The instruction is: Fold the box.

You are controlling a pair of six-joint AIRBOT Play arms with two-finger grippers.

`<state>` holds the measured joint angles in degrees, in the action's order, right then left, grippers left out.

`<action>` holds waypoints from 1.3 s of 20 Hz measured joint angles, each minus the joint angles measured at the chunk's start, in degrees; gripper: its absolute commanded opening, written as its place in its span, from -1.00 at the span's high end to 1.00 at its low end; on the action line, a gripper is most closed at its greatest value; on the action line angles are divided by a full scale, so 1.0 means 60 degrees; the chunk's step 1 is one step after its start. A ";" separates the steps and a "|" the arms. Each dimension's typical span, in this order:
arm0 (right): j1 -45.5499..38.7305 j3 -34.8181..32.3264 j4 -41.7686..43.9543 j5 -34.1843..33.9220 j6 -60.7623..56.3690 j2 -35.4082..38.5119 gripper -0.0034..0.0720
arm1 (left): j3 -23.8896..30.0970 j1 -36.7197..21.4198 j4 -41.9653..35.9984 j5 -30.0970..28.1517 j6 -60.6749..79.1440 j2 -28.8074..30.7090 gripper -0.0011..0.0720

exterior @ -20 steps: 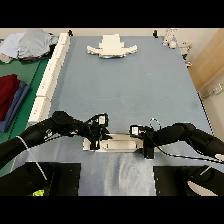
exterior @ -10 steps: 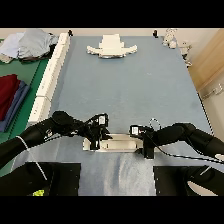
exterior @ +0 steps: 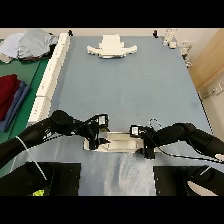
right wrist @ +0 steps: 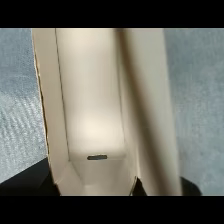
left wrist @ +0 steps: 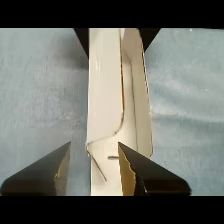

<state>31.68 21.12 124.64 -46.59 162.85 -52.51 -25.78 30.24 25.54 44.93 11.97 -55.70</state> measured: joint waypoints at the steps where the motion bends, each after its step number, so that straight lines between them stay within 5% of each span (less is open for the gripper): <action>1: 0.0000 0.0000 0.0000 0.0004 0.0004 0.0000 -0.44 | -0.0062 0.0000 0.0528 0.0044 -0.0794 0.0240 -0.25; 3: 0.0000 0.0000 0.0004 0.0004 0.0004 0.0000 -0.44 | -0.0219 0.0000 0.1887 0.0178 -0.2896 0.0878 -0.24; 4: 0.0000 0.0000 0.0004 0.0004 0.0004 0.0000 -0.44 | -0.0321 0.0000 0.2605 0.0364 -0.4142 0.1279 0.15; 5: 0.0000 0.0000 0.0004 0.0004 0.0004 0.0000 -0.44 | -0.0419 0.0000 0.3180 0.0590 -0.5275 0.1650 0.93; 8: 0.0000 0.0000 0.0007 0.0007 0.0004 0.0000 -0.44 | -0.0641 0.0044 0.4116 0.1643 -0.8123 0.2586 0.93; 12: 0.0000 0.0000 0.0011 0.0007 0.0007 0.0000 -0.44 | -0.0750 0.0583 0.2703 0.2226 -1.0364 0.2517 0.93; 19: 0.0000 0.0000 0.0015 0.0011 0.0007 0.0000 -0.44 | -0.1803 0.0871 0.0437 0.0579 -1.1522 -0.0022 0.93; 26: -0.0004 0.0000 0.0044 0.0026 0.0007 0.0000 -0.44 | -0.2186 0.0477 0.1038 0.0251 -1.3009 -0.1993 0.93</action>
<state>31.66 21.12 124.90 -46.44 162.89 -52.51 -38.89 33.10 31.77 46.44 -66.08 -67.66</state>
